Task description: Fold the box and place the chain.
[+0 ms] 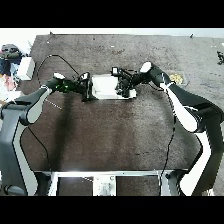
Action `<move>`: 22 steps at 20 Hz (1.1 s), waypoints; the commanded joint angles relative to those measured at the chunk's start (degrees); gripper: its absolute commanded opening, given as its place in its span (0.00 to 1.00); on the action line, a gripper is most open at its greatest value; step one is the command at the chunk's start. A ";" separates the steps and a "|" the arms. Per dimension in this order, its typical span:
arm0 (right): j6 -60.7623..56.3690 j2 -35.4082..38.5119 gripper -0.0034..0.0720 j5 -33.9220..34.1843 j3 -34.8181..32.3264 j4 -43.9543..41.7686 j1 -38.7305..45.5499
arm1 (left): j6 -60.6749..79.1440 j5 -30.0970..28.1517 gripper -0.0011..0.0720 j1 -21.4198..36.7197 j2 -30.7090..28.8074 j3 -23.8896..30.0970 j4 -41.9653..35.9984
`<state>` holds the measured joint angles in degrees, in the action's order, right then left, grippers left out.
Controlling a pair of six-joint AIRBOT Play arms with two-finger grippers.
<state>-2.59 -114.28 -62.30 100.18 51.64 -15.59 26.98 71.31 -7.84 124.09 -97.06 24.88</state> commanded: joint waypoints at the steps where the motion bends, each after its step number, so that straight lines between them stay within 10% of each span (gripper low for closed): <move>1: 0.00 -0.04 0.53 -0.22 0.02 -0.42 -0.17 | 0.02 0.02 0.41 -0.04 0.02 -0.02 0.00; 15: 6.03 -0.85 0.56 -1.92 0.02 -0.96 -0.17 | 0.02 0.02 0.41 -0.04 0.02 -0.02 0.00; 16: 6.03 -0.85 0.98 -1.92 0.02 -1.33 -0.17 | 0.02 0.02 0.41 -0.04 0.02 -0.02 0.00; 21: 6.01 -0.85 0.99 -1.70 0.02 -1.46 -0.13 | 0.02 0.02 0.41 -0.04 0.02 -0.02 0.00; 22: 5.97 -0.83 0.82 -1.84 0.02 -1.25 -0.11 | 0.02 0.02 0.41 -0.04 0.02 -0.02 0.00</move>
<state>3.29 -115.09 -64.20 100.20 50.24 -15.73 26.98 71.40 -7.88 124.09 -97.06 24.88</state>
